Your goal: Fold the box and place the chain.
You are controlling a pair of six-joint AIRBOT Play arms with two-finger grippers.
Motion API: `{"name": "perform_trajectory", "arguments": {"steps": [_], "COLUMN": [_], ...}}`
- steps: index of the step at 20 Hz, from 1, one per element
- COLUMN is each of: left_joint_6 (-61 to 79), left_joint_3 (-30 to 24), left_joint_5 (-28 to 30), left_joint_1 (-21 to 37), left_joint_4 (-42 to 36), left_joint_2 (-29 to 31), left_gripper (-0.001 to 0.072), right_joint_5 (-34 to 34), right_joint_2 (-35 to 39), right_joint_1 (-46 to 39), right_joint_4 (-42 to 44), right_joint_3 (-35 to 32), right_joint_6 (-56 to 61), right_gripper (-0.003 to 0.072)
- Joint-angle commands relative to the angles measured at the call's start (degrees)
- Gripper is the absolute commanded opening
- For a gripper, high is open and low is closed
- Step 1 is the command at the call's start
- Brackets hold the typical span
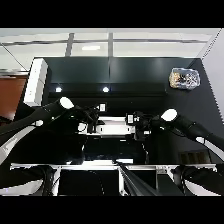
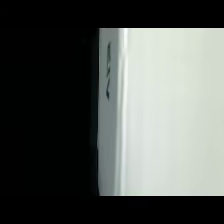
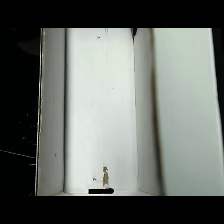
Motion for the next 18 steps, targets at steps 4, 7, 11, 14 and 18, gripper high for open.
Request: {"name": "perform_trajectory", "arguments": {"steps": [4,7,11,14,18], "left_joint_6": [0.0,-0.1,-0.1,-0.1,-0.1], "left_joint_3": [1.7,1.9,1.9,1.9,1.9], "left_joint_5": [-0.8,-0.8,-0.7,-0.7,-0.8], "left_joint_1": [0.1,0.0,0.1,0.1,0.1], "left_joint_4": [0.2,0.2,0.2,0.4,0.3], "left_joint_2": [0.0,0.0,0.0,0.0,0.0], "left_gripper": [0.0025,0.0025,0.0025,0.0025,0.0025], "right_joint_5": [-0.9,-1.0,-1.3,-1.4,-1.4], "right_joint_2": [-1.8,-1.8,-1.8,-1.8,-1.8], "right_joint_1": [0.0,0.0,0.0,0.0,0.0], "right_joint_4": [0.2,0.1,0.0,0.0,-0.5], "right_joint_3": [0.0,0.0,0.0,0.0,0.0], "right_joint_6": [0.6,0.7,1.0,1.2,1.5], "right_gripper": [0.0707,0.0707,0.0707,0.0707,0.0707]}}
